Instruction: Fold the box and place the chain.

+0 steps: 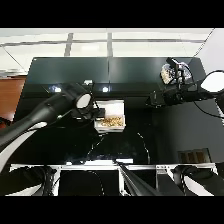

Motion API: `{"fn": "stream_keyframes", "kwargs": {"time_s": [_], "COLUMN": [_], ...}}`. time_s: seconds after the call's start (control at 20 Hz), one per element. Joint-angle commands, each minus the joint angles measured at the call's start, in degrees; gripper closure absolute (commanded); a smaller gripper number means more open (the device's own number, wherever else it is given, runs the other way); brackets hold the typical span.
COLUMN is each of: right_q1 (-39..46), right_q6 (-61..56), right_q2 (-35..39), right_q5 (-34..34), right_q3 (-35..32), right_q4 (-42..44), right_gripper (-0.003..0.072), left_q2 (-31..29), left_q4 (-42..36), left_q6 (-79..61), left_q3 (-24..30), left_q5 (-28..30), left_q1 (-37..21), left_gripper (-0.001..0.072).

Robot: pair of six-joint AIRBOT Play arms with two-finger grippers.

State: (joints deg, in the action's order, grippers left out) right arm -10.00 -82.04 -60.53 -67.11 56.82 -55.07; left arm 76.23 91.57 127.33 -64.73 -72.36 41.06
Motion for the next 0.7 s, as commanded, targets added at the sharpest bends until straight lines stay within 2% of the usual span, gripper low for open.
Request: {"fn": "stream_keyframes", "kwargs": {"time_s": [0.0,0.05,0.15,0.2,0.25,0.3,0.35,0.4,0.45,0.5,0.55,0.65], "right_q1": [0.00,0.00,0.00,0.00,0.00,0.00,0.00,0.00,0.00,0.00,0.00,0.00], "right_q6": [0.02,0.02,0.02,0.02,0.02,0.00,-0.02,-0.20,-0.24,-0.22,-0.22,-0.24], "right_q2": [0.02,0.02,0.02,0.02,0.00,0.00,0.00,0.00,0.00,0.00,0.00,0.00], "right_q5": [-0.15,0.07,0.37,0.57,0.87,1.36,1.79,2.08,2.25,2.19,2.21,2.21], "right_q3": [0.00,0.00,0.00,0.00,0.00,0.00,0.00,0.00,0.00,0.00,0.00,0.00], "right_q4": [-0.09,-0.09,-0.07,-0.07,-0.07,-0.07,-0.04,0.00,0.00,-0.04,-0.04,-0.02], "right_gripper": [0.0419,0.0419,0.0419,0.0419,0.0419,0.0419,0.0419,0.0419,0.0419,0.0419,0.0419,0.0419], "left_q2": [-9.49,-12.63,-18.27,-20.24,-21.62,-22.18,-22.03,-21.49,-20.79,-20.09,-19.61,-19.21], "left_q4": [9.88,11.85,6.32,-1.11,-12.61,-27.12,-39.17,-48.52,-53.33,-55.41,-55.41,-55.10], "left_q6": [-8.11,-9.35,-11.63,-13.99,-22.03,-36.76,-53.02,-70.05,-83.95,-96.50,-107.27,-123.67], "left_q3": [1.79,4.35,11.61,15.52,19.98,24.83,29.00,32.81,35.30,37.00,37.73,37.75], "left_q5": [-4.09,-4.72,-3.19,0.24,5.62,10.86,13.35,13.97,14.38,15.10,15.26,16.04], "left_q1": [-0.83,-3.10,-14.19,-20.39,-26.10,-30.67,-33.35,-34.80,-34.99,-34.42,-33.33,-30.84], "left_gripper": [0.0202,0.0203,0.0204,0.0204,0.0206,0.0205,0.0205,0.0204,0.0202,0.0163,-0.0008,-0.0008]}}
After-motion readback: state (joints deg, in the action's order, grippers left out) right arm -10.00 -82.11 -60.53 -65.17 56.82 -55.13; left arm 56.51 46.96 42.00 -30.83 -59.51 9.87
